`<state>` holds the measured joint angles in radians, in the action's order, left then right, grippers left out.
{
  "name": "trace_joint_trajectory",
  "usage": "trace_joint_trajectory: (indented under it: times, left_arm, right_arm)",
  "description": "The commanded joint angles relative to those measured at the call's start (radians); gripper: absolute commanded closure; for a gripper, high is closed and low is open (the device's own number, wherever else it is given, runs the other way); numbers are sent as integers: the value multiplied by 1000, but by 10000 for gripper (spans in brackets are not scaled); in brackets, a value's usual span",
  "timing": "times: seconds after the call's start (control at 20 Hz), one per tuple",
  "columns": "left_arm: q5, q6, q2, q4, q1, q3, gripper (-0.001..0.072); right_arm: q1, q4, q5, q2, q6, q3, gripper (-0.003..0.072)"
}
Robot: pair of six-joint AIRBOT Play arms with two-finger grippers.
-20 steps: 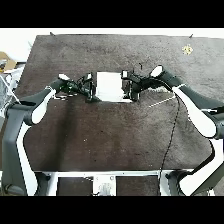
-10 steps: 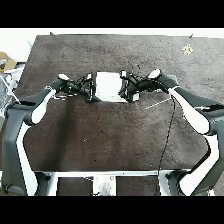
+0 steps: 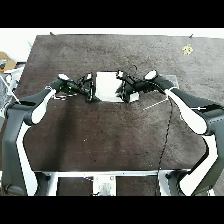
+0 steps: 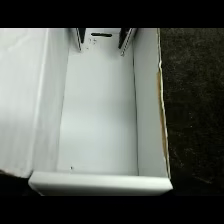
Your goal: Fold the box and place the chain.
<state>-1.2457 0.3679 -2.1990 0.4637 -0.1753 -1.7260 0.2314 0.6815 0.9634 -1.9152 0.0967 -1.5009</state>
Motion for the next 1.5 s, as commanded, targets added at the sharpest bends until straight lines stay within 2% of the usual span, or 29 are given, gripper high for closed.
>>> trace_joint_trajectory:
  times: [0.0, 0.25, 0.35, 0.45, 0.5, 0.7, 0.9, 0.95, 1.15, 1.45]
  left_arm:
    - [0, -1, 0, 0, 0, 0, 318]
    - [0, -1, 0, 0, 0, 0, 318]
    - [0, -1, 0, 0, 0, 0, 318]
    - [0, -1, 0, 0, 0, 0, 317]
    - [0, -1, 0, 0, 0, 0, 318]
    - [0, -1, 0, 0, 0, 0, 318]
    - [0, -1, 0, 0, 0, 0, 318]
    - [0, -1, 0, 0, 0, 0, 318]
    - [0, -1, 0, 0, 0, 0, 318]
    - [0, -1, 0, 0, 0, 0, 318]
  right_arm:
    - [1, 10, -3, -1, -2, 1, 130]
    - [-4, 14, -3, 3, -10, 0, 133]
    - [-5, 79, -2, 21, -84, -1, 374]
    - [-5, 204, 1, 51, -230, -3, 517]
    - [-5, 277, 1, 70, -318, -3, 550]
    - [-6, 520, 29, 177, -672, -3, 551]
    - [-55, 557, 101, 280, -914, -3, 554]
    - [-77, 557, 123, 294, -967, -3, 682]
    - [-202, 515, 169, 300, -1195, 27, 684]
    - [-277, 269, 30, 272, -1177, 226, 685]
